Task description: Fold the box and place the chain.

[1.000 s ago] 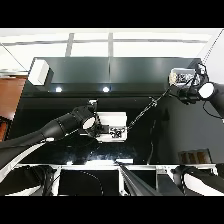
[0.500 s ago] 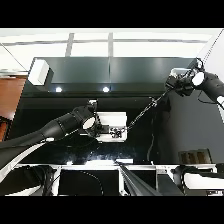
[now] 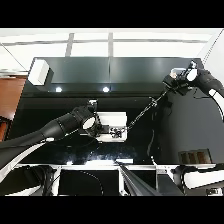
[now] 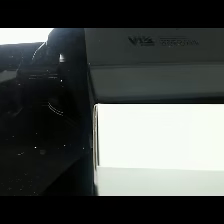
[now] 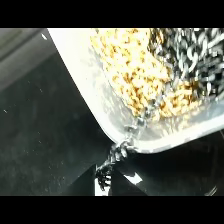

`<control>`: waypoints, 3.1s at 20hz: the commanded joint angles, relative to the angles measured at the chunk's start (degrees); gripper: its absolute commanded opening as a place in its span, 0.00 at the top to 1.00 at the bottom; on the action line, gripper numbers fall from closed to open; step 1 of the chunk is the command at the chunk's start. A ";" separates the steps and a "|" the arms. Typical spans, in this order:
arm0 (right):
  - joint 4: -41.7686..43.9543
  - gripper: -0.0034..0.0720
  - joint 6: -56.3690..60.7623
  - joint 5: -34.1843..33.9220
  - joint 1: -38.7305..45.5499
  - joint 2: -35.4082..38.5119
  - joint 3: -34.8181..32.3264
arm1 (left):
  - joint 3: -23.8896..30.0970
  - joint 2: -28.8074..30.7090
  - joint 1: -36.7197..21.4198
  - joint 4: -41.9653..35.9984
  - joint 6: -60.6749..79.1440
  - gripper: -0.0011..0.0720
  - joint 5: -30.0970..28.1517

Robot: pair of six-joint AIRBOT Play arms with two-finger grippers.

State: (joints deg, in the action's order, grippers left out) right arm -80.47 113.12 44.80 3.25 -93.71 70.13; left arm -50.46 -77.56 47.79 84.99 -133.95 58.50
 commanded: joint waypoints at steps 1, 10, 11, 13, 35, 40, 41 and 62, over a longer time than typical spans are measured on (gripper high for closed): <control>2.64 0.91 -4.52 5.44 -0.04 0.37 1.07 | -0.04 0.00 0.00 -0.20 -0.02 0.95 0.04; 6.64 0.91 -26.51 21.35 -0.04 29.00 1.99 | -0.04 0.00 0.00 -0.22 0.00 0.95 0.76; 10.29 0.91 -28.30 24.20 -0.07 32.41 1.99 | -0.04 0.00 0.00 -0.24 0.00 0.95 0.81; 19.67 0.91 -32.28 29.59 -0.13 37.83 1.99 | -0.04 0.00 0.00 -0.22 0.00 0.95 1.33; 35.15 0.22 -34.67 20.44 -31.34 39.23 -13.84 | -0.04 0.00 0.00 -0.20 0.00 0.95 2.01; 25.57 0.22 -49.59 25.31 -10.73 43.34 -16.06 | -0.04 0.00 0.00 -0.15 0.00 0.95 1.95; 26.14 0.22 -54.42 22.29 -8.15 43.56 -18.78 | -0.04 0.00 0.00 -0.13 0.00 0.95 1.90; 44.28 0.01 -128.13 -5.09 -24.92 29.83 -43.87 | -0.04 0.00 0.02 -0.20 0.00 0.95 2.45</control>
State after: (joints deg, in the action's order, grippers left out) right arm -37.60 -11.64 41.12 -21.28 -62.24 26.28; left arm -50.46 -77.56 47.79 84.79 -133.97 60.95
